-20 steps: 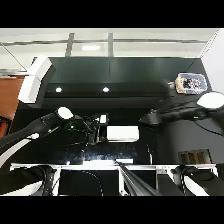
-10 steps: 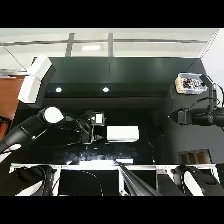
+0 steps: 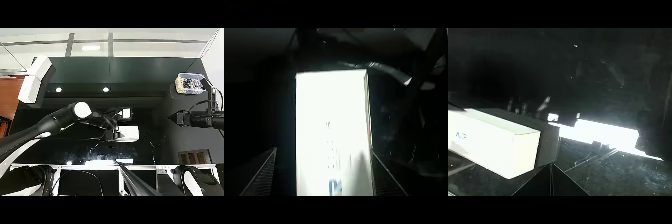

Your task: Fold the box and place the chain.

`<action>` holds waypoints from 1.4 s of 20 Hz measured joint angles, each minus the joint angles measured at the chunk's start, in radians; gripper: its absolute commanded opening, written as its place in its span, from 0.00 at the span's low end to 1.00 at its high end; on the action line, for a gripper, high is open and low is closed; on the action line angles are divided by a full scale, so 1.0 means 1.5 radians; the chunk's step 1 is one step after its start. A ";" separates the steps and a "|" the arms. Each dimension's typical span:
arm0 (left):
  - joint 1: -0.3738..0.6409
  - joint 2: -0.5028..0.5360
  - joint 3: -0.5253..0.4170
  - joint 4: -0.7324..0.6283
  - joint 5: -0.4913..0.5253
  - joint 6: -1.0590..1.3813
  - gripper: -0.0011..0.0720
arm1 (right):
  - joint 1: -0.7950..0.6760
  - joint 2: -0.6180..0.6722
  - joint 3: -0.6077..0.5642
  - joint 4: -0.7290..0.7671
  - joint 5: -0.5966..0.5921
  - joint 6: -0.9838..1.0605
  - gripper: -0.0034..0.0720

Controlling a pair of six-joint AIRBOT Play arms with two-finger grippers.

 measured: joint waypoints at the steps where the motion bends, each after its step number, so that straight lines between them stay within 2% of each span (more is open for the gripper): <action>1: -0.005 -0.017 0.011 -0.002 0.000 -0.009 0.99 | 0.000 0.000 -0.001 0.001 -0.001 0.000 0.05; 7: -0.013 -0.059 0.039 -0.007 -0.022 -0.031 0.99 | 0.000 0.000 -0.001 0.000 -0.006 -0.008 0.05; 15: -0.017 -0.070 0.044 0.006 -0.065 -0.048 1.00 | 0.000 0.000 -0.001 0.000 -0.015 -0.016 0.05; 24: -0.073 -0.100 0.043 0.086 -0.011 -0.053 0.99 | 0.000 0.000 -0.001 0.000 -0.017 -0.017 0.05; 25: -0.083 -0.100 0.043 0.105 -0.009 -0.053 0.89 | 0.000 0.000 -0.001 0.000 -0.017 -0.017 0.05; 26: -0.091 -0.100 0.043 0.127 0.000 -0.060 0.60 | 0.000 0.000 -0.001 0.000 -0.018 -0.017 0.05; 27: -0.095 -0.096 0.044 0.151 0.009 -0.079 0.40 | 0.000 0.000 -0.001 0.000 -0.018 -0.017 0.05; 28: -0.096 -0.090 0.044 0.174 0.010 -0.110 0.40 | 0.000 0.000 -0.001 0.000 -0.018 -0.017 0.05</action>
